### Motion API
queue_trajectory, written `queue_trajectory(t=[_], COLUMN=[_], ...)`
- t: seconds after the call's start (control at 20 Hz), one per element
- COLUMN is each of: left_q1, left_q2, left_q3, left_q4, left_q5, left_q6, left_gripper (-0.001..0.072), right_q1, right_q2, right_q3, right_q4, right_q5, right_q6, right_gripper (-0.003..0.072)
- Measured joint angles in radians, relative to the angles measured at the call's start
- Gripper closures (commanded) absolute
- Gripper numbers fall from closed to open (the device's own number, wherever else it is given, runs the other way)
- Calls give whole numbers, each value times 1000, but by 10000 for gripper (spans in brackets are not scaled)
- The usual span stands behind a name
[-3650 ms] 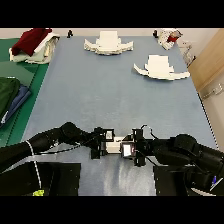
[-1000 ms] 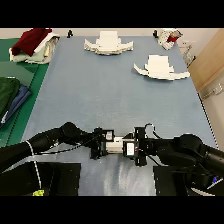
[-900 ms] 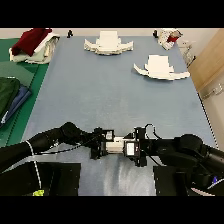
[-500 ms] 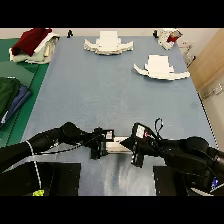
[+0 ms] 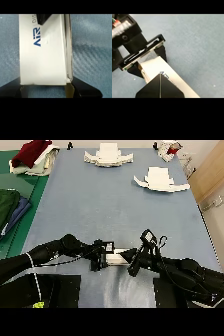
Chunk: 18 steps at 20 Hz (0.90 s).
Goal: Fold the box.
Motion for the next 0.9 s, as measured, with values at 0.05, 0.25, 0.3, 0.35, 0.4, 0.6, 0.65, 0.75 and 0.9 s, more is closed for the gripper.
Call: queue_trajectory(t=[0.05, 0.25, 0.3, 0.35, 0.4, 0.6, 0.65, 0.75, 0.9], left_q1=[0, 0, 0, 0, 0, 0, 0, 0, 0], left_q2=[0, 0, 0, 0, 0, 0, 0, 0, 0], left_q3=[0, 0, 0, 0, 0, 0, 0, 0, 0], left_q4=[0, 1, 1, 1, 2, 2, 2, 2, 1], left_q5=[0, 0, 1, 1, 1, 1, 1, 1, 0], left_q6=[0, 0, 0, 1, 1, 1, 1, 1, 1], left_gripper=[201, 201, 201, 201, 201, 201, 201, 201, 201], right_q1=[11, 44, 48, 52, 54, 58, 58, 59, 59], right_q2=[-19, -89, -102, -112, -122, -139, -141, -143, -145], right_q3=[-5, -11, -13, -15, -17, -24, -26, -29, -32], right_q4=[2, 7, 7, 7, 7, 7, 7, 6, 4], right_q5=[8, 35, 36, 43, 48, 55, 56, 57, 57], right_q6=[8, 25, 26, 30, 30, 32, 32, 33, 33], right_gripper=[679, 679, 679, 679, 679, 679, 679, 679, 679])
